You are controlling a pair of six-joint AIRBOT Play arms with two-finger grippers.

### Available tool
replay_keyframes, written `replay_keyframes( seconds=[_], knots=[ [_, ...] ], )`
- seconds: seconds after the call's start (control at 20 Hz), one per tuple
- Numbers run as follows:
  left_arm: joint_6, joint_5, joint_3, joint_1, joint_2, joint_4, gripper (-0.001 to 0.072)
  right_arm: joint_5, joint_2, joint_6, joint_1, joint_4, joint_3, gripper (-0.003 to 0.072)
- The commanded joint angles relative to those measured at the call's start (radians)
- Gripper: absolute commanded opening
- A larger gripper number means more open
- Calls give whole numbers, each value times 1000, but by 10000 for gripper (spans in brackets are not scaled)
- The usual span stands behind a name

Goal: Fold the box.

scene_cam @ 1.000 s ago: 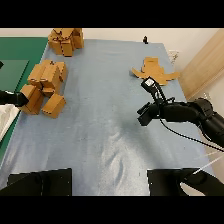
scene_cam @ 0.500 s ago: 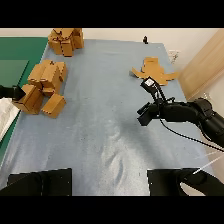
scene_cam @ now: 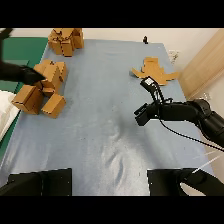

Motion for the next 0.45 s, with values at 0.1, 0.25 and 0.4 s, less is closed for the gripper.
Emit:
replay_keyframes(
  seconds=[0.1, 0.25, 0.4],
  knots=[
    [6, 3, 13, -371, 13, 40, 16, -3, -1, 0, 1, 33, 1, 4],
    [-23, 66, 13, -458, 13, 83, 17, -3, -1, 0, 1, 33, 1, 4],
    [-23, 60, 13, -466, 13, 81, 17, -3, -1, 0, 1, 33, 1, 5]
  ],
)
